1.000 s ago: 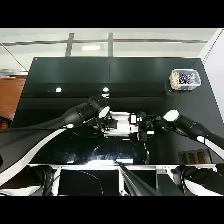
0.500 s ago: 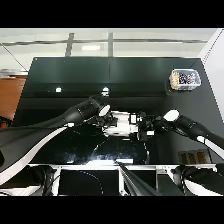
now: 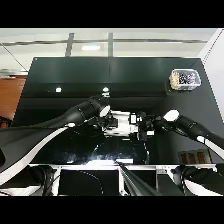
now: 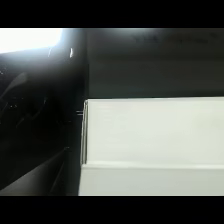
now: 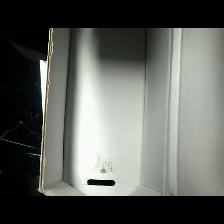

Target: Fold the box and place the chain.

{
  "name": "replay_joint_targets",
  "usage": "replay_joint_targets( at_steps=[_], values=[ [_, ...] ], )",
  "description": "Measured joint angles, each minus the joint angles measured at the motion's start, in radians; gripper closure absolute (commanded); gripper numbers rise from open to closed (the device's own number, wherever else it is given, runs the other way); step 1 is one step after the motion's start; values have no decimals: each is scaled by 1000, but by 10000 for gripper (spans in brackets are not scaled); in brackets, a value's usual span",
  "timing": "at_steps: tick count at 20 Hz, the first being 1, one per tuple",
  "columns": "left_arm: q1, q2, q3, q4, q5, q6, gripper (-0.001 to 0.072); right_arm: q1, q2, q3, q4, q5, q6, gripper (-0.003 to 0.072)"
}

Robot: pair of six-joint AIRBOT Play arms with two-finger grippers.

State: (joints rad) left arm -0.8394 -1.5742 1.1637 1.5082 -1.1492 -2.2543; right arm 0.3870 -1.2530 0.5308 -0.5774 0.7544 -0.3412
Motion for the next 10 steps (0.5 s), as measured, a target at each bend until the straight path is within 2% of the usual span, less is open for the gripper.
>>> replay_joint_targets(
  at_steps=[1, 2, 3, 4, 5, 7, 8, 9, 10],
  values=[
    [0, 0, 0, 0, -6, 0, 286, 0, 0, 0, 0, 0, 0, 157],
    [0, 0, 0, 1, -9, 0, 325, 0, 0, 0, 0, 0, 0, 156],
    [0, 0, 0, 3, -10, 0, 389, 0, 0, 0, 0, 0, 0, 157],
    [0, 0, 0, 6, -10, 0, 500, 0, 0, 0, 0, 0, 0, 156],
    [0, 0, 0, 7, -10, 0, 579, 0, 0, 0, 0, 0, 0, 156],
    [0, 0, 0, 14, -5, 0, 608, 0, 0, 0, 0, 0, 1, 156],
    [0, 0, 0, 16, -2, -2, 682, 0, 0, 0, 0, 0, 2, 156],
    [0, 0, 0, 18, 3, -4, 682, 0, 0, 0, 1, 0, 3, 155],
    [1, 0, 0, 19, 5, -3, 682, 0, 0, 0, 1, -1, 2, 108]
  ],
)
